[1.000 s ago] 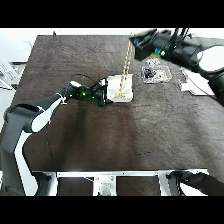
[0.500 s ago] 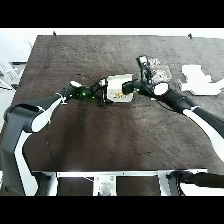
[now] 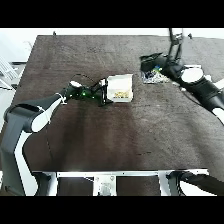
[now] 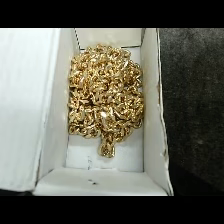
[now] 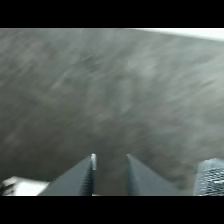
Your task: Fold the box and place the chain.
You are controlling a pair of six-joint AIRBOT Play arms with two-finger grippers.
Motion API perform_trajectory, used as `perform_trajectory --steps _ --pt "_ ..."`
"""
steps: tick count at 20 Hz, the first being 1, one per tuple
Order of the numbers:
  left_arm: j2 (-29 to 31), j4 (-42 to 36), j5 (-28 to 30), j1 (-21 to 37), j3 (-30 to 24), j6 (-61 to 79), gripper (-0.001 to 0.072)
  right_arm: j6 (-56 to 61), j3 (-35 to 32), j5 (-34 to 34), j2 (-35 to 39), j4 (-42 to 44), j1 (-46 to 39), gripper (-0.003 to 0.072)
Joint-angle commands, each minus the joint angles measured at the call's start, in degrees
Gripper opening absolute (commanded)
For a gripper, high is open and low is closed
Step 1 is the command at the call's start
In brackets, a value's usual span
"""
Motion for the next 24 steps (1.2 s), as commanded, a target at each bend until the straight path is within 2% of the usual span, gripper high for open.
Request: perform_trajectory --steps 1,3,6,7,11,16,22,24 --pt "0.0 0.0 0.0 0.0 0.0 0.0 0.0288 -5.1 1.1 0.1 0.4 0.3 -5.6 0.0147" --pt "0.0 0.0 0.0 0.0 0.0 0.0 0.0289 -8.5 2.4 5.2 -3.0 0.8 -7.7 0.0117" --pt "0.0 0.0 0.0 0.0 0.0 0.0 0.0289 -18.5 8.8 22.6 -12.0 9.0 -11.3 0.0120" --pt "0.0 0.0 0.0 0.0 0.0 0.0 0.0289 -20.3 11.0 26.4 -15.1 11.4 -12.4 0.0121" --pt "0.0 0.0 0.0 0.0 0.0 0.0 0.0288 -21.7 19.0 30.6 -25.6 12.8 -13.8 0.0120" --pt "0.0 0.0 0.0 0.0 0.0 0.0 0.0289 -21.8 28.7 41.1 -36.0 13.0 -12.9 0.0119" --pt "0.0 0.0 0.0 0.0 0.0 0.0 0.0289 -21.8 29.7 42.8 -37.7 12.7 -10.4 0.0119" --pt "0.0 0.0 0.0 0.0 0.0 0.0 0.0289 -21.9 29.7 45.3 -37.7 11.8 -10.0 0.0120"
